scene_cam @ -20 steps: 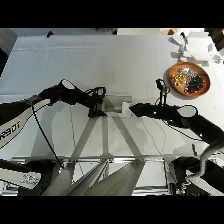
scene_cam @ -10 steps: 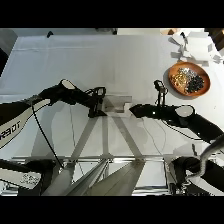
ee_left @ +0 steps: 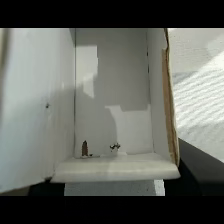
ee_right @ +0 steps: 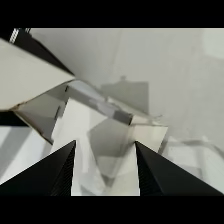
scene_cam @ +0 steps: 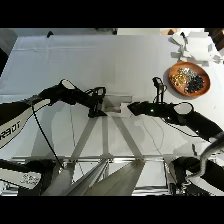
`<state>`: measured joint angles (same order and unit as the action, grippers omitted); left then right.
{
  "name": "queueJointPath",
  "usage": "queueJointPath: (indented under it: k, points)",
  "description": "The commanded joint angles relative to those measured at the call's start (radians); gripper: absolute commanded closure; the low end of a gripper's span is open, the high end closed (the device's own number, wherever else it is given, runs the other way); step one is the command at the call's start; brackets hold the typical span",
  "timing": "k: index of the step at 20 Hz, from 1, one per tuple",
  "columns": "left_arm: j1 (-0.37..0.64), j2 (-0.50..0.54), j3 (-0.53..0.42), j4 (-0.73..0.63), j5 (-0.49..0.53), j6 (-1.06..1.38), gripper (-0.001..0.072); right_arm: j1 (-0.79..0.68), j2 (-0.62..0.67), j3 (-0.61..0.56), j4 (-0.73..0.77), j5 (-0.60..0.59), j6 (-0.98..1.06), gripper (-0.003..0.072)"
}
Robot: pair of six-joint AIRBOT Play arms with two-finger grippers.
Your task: Fold the box and place the chain.
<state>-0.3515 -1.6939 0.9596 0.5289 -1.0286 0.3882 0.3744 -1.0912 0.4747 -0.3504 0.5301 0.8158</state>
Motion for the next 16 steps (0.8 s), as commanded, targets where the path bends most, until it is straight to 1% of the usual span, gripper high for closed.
queueJointPath:
  k: [1, 3, 4, 9, 13, 16]
  points:
    - [0.000, 0.000, 0.000, 0.000, 0.000, 0.000, 0.0569, 0.048, -0.009, 0.005, -0.097, -0.067, 0.100, 0.0265]
    - [0.000, 0.000, 0.000, 0.000, 0.000, 0.000, 0.0569, 0.068, -0.009, 0.008, -0.174, -0.143, 0.217, 0.0263]
    - [0.000, 0.000, 0.000, 0.000, 0.000, 0.000, 0.0569, 0.075, -0.009, 0.014, -0.218, -0.158, 0.252, 0.0263]
    - [0.000, 0.000, 0.000, 0.000, 0.000, 0.000, 0.0569, 0.075, -0.009, 0.031, -0.392, -0.160, 0.412, 0.0264]
    - [0.000, 0.000, 0.000, 0.000, 0.000, 0.000, 0.0569, 0.075, -0.009, 0.032, -0.405, -0.151, 0.422, 0.0265]
    - [0.000, 0.000, 0.000, 0.000, 0.000, 0.000, 0.0569, 0.075, -0.009, 0.069, -0.406, -0.090, 0.434, 0.0263]
